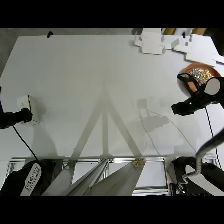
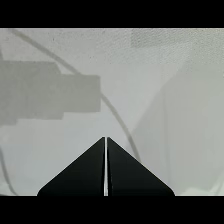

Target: Fold the box and place the chain.

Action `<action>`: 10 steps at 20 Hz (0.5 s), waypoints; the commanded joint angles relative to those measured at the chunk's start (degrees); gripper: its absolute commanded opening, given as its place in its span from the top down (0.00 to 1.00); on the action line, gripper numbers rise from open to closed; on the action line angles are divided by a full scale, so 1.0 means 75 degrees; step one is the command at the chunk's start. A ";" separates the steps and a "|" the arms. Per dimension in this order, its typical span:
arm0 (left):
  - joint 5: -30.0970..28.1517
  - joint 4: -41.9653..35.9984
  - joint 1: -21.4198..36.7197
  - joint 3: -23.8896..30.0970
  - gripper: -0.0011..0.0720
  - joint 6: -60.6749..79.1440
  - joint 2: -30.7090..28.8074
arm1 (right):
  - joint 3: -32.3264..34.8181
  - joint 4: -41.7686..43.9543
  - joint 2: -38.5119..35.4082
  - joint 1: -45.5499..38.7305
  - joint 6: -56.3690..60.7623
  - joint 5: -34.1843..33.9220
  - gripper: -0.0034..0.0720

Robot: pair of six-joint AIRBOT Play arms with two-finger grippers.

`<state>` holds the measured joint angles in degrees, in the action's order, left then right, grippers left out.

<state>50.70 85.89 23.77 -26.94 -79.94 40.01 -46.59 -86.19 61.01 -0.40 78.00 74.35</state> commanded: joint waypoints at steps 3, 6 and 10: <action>0.0449 0.0157 -0.0836 0.0003 0.04 -0.0006 -0.1947 | 0.0003 0.0003 -0.0003 -0.0003 0.0000 0.0000 0.93; 0.1020 0.0154 -0.1306 0.0003 0.04 -0.0006 -0.2375 | 0.0003 0.0003 -0.0003 -0.0003 0.0000 0.0000 0.93; 0.1361 0.0152 -0.1754 0.0003 0.04 -0.0012 -0.2407 | 0.0003 0.0003 -0.0003 -0.0003 0.0000 0.0000 0.93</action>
<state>58.41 87.00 13.08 -26.94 -80.01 23.18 -46.59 -86.19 61.01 -0.40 78.00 74.35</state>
